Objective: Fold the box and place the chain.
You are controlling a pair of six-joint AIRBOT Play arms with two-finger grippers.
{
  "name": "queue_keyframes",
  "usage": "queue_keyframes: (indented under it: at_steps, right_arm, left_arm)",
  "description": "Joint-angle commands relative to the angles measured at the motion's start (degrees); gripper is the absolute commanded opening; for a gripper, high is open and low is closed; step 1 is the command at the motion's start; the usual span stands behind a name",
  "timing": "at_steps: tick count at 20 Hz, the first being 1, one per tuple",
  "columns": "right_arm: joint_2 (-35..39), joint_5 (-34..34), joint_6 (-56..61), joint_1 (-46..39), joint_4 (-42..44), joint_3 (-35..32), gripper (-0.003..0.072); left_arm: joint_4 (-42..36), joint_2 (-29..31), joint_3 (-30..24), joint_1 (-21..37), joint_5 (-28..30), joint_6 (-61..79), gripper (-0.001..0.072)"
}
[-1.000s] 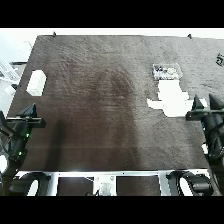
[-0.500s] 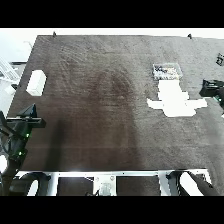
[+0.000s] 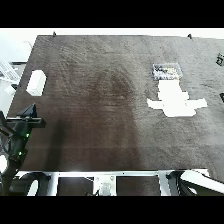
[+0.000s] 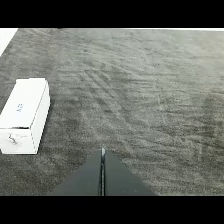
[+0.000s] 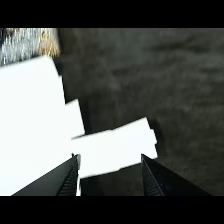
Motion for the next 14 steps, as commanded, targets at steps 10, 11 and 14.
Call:
queue_keyframes:
  at_steps: [10,11,14]
  right_arm:
    - [-41.1,38.2,3.5,0.7,-12.8,54.6,0.0519]
    - [-42.6,38.2,2.3,0.8,-13.1,54.6,0.0519]
    - [-46.1,37.9,0.4,0.7,-13.4,54.8,0.0519]
  left_arm:
    - [0.0,0.0,0.0,0.0,0.0,0.0,0.0021]
    - [0.0,0.0,0.0,0.0,0.0,0.0,0.0021]
    - [0.0,0.0,0.0,0.0,0.0,0.0,0.0021]
